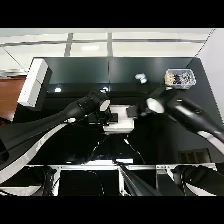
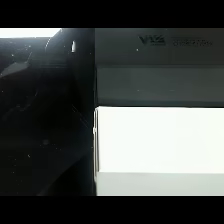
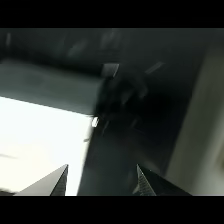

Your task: Fold the box and place the chain.

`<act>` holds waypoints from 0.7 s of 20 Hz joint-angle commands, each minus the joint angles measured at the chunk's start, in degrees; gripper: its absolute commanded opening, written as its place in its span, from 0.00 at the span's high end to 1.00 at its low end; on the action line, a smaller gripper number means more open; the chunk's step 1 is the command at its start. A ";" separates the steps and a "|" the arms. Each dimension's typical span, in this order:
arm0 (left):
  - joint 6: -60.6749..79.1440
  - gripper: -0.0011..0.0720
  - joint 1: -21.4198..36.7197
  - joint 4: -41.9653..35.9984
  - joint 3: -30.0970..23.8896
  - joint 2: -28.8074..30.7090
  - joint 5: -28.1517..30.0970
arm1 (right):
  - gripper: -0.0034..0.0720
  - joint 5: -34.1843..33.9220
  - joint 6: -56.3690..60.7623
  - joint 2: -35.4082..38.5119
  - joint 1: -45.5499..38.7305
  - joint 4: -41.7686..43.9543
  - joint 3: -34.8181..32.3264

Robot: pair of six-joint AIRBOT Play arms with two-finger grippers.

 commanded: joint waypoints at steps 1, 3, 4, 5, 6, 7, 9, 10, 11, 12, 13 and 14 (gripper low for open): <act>0.07 0.95 0.02 0.02 0.02 0.00 0.07 | 0.29 -0.44 -1.68 7.56 -3.37 -24.96 0.24; 0.07 0.95 0.04 0.02 0.02 0.02 0.07 | 0.29 -6.73 -1.55 6.71 -10.58 -33.24 -0.52; 0.07 0.95 0.04 0.02 0.02 0.00 0.07 | 0.19 -13.33 -0.85 5.81 -16.39 -32.28 -1.42; 0.07 0.95 0.02 0.02 0.02 0.02 0.07 | 0.01 -19.17 -0.17 4.00 -22.77 -29.05 -1.97; 0.09 0.95 0.02 0.02 0.02 0.00 0.07 | 0.01 -23.28 -0.22 1.33 -28.74 -23.98 -1.92; 0.09 0.95 0.04 0.00 0.02 0.00 0.07 | 0.01 -26.69 -0.31 -2.14 -34.23 -18.03 -1.40; 0.07 0.95 0.02 -0.02 0.02 0.00 0.04 | 0.01 -26.77 -0.31 -10.38 -41.20 -10.84 3.89; 0.07 0.95 0.02 -0.02 0.02 0.02 0.04 | 0.01 -23.85 -0.31 -14.80 -43.28 -8.59 8.57; 0.07 0.95 0.02 -0.02 0.02 0.02 0.02 | 0.01 -19.26 -0.26 -19.80 -44.78 -6.56 14.69; 0.07 0.95 0.02 -0.02 0.02 0.02 0.00 | 0.01 -14.27 -0.20 -24.52 -45.66 -5.05 21.05; 0.09 0.95 0.02 -0.02 0.02 0.02 -0.02 | 0.01 -8.39 0.83 -29.62 -46.12 -3.96 28.46; 0.07 0.95 0.02 -0.02 0.02 0.02 -0.07 | 0.02 -2.51 3.32 -34.18 -46.31 -3.74 35.28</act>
